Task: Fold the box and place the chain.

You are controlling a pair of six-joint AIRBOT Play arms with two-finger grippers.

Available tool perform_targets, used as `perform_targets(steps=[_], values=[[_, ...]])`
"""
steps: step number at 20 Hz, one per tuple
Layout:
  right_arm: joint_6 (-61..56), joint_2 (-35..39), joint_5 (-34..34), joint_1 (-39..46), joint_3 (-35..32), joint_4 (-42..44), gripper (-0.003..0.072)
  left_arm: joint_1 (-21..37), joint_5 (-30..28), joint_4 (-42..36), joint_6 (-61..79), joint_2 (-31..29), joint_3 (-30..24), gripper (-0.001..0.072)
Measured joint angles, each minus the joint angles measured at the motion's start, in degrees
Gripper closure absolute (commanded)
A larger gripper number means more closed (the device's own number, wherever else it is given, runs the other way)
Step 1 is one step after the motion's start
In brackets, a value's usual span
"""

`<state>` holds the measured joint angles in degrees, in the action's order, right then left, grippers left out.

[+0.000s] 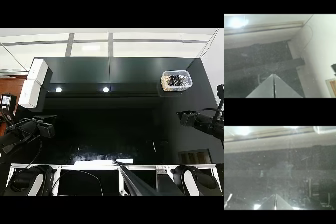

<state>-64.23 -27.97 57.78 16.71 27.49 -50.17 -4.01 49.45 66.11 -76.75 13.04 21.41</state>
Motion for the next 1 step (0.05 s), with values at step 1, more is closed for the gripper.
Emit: perform_targets(steps=[1], values=[[0.0, 0.0, 0.02, 0.0, 0.0, 0.0, 0.0675, 0.0, 0.0, 0.0, 0.0, 0.0, 0.0, 0.0685]])
